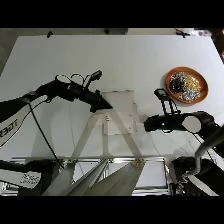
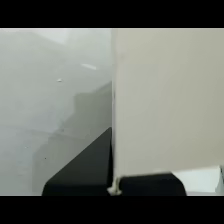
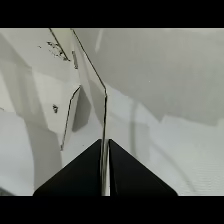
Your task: Fold the box and place the chain.
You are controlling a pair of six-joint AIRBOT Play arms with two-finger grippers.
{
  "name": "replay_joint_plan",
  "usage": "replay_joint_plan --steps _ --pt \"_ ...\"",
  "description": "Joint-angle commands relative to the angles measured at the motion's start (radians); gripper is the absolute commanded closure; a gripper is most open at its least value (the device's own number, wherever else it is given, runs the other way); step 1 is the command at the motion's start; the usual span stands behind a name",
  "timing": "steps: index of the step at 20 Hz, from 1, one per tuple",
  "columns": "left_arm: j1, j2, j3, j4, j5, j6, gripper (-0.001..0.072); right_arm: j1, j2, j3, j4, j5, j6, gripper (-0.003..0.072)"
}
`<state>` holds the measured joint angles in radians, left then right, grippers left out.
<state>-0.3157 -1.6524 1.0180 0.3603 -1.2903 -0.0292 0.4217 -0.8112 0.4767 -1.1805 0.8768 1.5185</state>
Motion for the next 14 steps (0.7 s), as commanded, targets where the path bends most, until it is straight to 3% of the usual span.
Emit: replay_joint_plan --steps 1,3,4,8,12,14 --pt "-0.001 0.152 0.000 0.131 -0.019 -0.056 0.0710 0.000 0.032 0.088 -0.014 0.149 0.003 0.0603" --pt "-0.001 0.233 -0.001 0.185 -0.074 -0.110 0.0711 0.000 0.080 0.162 -0.057 0.247 0.003 0.0388" --pt "-0.001 0.260 -0.002 0.187 -0.103 -0.120 0.0712 0.000 0.111 0.188 -0.078 0.285 0.003 0.0340" --pt "-0.011 0.315 -0.094 0.055 -0.091 -0.042 0.0712 0.000 0.267 0.210 -0.161 0.400 0.003 0.0340" --pt "-0.044 0.312 -0.265 0.049 0.180 0.100 0.0711 0.000 0.352 0.210 -0.208 0.446 0.003 0.0344" --pt "-0.061 0.293 -0.302 0.049 0.241 0.158 0.0711 0.000 0.351 0.210 -0.205 0.433 0.003 0.0347"
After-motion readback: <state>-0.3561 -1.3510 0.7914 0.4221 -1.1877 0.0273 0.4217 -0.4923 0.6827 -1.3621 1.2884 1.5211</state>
